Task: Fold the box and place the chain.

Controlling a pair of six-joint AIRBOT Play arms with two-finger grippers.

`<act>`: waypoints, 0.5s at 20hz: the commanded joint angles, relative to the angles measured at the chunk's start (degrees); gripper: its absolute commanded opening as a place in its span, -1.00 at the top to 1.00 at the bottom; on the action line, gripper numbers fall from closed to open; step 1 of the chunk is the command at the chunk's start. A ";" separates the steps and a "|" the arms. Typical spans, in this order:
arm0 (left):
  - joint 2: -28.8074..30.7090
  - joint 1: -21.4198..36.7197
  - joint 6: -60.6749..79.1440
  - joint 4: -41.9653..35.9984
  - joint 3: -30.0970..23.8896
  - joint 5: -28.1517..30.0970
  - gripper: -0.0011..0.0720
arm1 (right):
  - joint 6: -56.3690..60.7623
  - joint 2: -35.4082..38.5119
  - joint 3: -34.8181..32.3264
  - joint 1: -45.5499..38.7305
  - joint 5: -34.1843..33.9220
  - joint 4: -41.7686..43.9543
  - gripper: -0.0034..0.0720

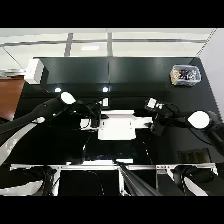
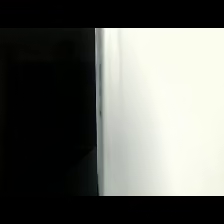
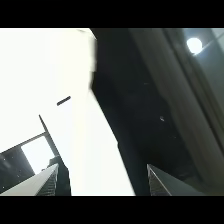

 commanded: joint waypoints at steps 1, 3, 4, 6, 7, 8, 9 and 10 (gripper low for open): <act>-2.45 -0.52 -0.33 1.38 1.20 2.12 0.90 | -2.62 -3.58 -0.15 1.07 -0.68 0.00 -0.76; -2.45 -0.52 -0.33 1.38 1.20 2.08 0.90 | -2.60 -4.68 -0.96 1.90 -0.46 0.74 -0.76; -2.45 -0.52 -0.33 1.36 1.20 1.99 0.90 | -2.60 -5.25 -1.51 2.56 -0.66 1.20 -0.76; -2.45 -0.52 -0.33 1.38 1.20 2.10 0.90 | -2.62 -6.54 -2.82 3.69 -1.22 3.28 -0.76; -2.45 -0.52 -0.33 1.40 1.20 2.12 0.90 | -2.75 -7.21 -3.26 4.39 -1.55 3.37 -0.77; -2.51 -0.52 -0.33 1.42 1.20 2.12 0.90 | -3.32 -7.63 -3.48 4.96 -1.57 3.32 -0.77; -2.56 -0.52 -0.33 1.62 1.20 2.12 0.90 | -4.59 -7.93 -3.50 5.44 -1.51 3.32 -0.77; -2.58 -0.52 -0.33 2.03 1.20 2.16 0.90 | -6.73 -8.17 -3.50 5.84 -1.51 3.15 -0.76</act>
